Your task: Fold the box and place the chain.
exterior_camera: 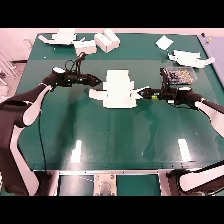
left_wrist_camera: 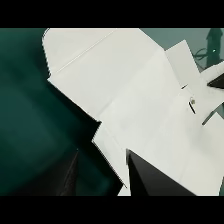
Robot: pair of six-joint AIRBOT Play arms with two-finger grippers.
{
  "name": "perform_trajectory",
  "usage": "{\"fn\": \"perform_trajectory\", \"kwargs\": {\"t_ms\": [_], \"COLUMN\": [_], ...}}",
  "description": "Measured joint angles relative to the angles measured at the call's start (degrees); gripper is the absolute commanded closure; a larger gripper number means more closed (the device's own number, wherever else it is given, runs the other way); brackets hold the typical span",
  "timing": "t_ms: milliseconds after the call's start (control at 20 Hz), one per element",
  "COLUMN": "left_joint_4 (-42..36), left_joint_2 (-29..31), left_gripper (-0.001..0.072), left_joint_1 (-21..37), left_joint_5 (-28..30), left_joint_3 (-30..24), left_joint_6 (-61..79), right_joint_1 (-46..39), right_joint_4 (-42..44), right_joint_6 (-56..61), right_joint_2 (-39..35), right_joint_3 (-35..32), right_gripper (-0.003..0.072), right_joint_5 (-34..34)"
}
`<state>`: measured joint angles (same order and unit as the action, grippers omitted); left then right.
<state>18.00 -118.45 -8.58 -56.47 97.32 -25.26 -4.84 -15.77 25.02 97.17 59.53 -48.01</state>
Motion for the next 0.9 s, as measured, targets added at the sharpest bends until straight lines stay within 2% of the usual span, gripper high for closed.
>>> {"fn": "perform_trajectory", "kwargs": {"t_ms": [350, 650, 900], "left_joint_4": [0.81, 1.03, 1.27], "left_joint_2": [-4.98, -6.19, -6.62], "left_gripper": [0.0356, 0.0355, 0.0355], "left_joint_1": [-0.22, -0.57, -1.79], "left_joint_5": [-4.07, -6.19, -5.05], "left_joint_3": [7.43, 8.81, 9.05], "left_joint_6": [-5.33, -7.26, -7.65], "right_joint_1": [0.0, 0.0, 0.0], "right_joint_4": [0.0, 0.0, 0.0], "right_joint_6": [-0.02, -0.02, -0.02], "right_joint_2": [0.0, 0.0, 0.0], "right_joint_3": [-0.02, 0.0, -0.02], "right_gripper": [0.0683, 0.0683, 0.0683], "right_joint_5": [-0.02, -0.04, -0.04]}}
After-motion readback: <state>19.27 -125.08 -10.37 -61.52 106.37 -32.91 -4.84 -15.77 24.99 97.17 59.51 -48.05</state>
